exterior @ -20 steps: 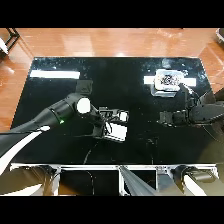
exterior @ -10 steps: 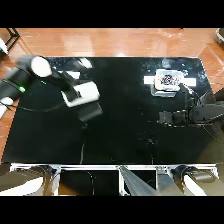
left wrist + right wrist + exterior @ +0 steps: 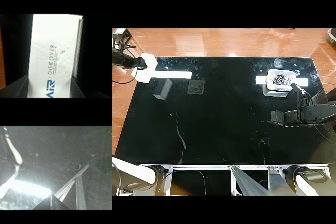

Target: Fold the box and place the chain.

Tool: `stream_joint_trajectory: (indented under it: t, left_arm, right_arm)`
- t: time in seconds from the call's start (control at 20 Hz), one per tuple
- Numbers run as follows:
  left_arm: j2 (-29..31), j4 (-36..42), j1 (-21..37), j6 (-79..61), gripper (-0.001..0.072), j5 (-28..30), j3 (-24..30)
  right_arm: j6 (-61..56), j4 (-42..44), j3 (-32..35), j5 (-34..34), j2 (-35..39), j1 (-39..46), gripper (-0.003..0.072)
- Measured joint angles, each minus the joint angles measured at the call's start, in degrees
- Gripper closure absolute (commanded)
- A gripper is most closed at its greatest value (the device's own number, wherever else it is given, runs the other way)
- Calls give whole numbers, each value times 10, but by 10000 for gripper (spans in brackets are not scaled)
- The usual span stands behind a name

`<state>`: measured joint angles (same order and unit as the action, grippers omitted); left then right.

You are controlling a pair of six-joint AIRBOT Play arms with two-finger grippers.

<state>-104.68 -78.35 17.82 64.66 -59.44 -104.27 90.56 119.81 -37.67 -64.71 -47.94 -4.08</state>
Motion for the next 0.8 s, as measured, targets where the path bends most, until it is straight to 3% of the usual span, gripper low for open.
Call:
stream_joint_trajectory:
  t: [0.15,0.2,0.25,0.3,0.35,0.55,0.65,0.7,0.75,0.8]
  left_arm:
    - [-69,17,19,16,676,-17,-63]
    - [-84,26,21,17,513,-24,-74]
    - [-99,34,21,20,120,-28,-82]
    - [-108,36,21,22,61,-30,-88]
    - [-115,42,20,25,61,-31,-94]
    - [-120,34,17,52,68,-79,-140]
    - [-98,18,17,99,135,-115,-155]
    - [-78,14,17,128,278,-128,-160]
    - [-59,9,17,154,535,-149,-163]
    - [-34,7,16,178,688,-172,-163]
  right_arm:
    - [-4,1,0,6,0,0,666]
    - [-8,1,0,8,0,0,666]
    - [-12,2,0,9,0,0,666]
    - [-14,1,0,11,0,0,666]
    - [-16,2,0,12,0,0,666]
    - [-15,-7,-17,12,0,10,666]
    - [-12,-20,-46,3,0,19,666]
    - [-10,-34,-67,-4,0,24,666]
    - [-10,-51,-90,-11,0,29,666]
    - [-9,-70,-116,-21,2,35,666]
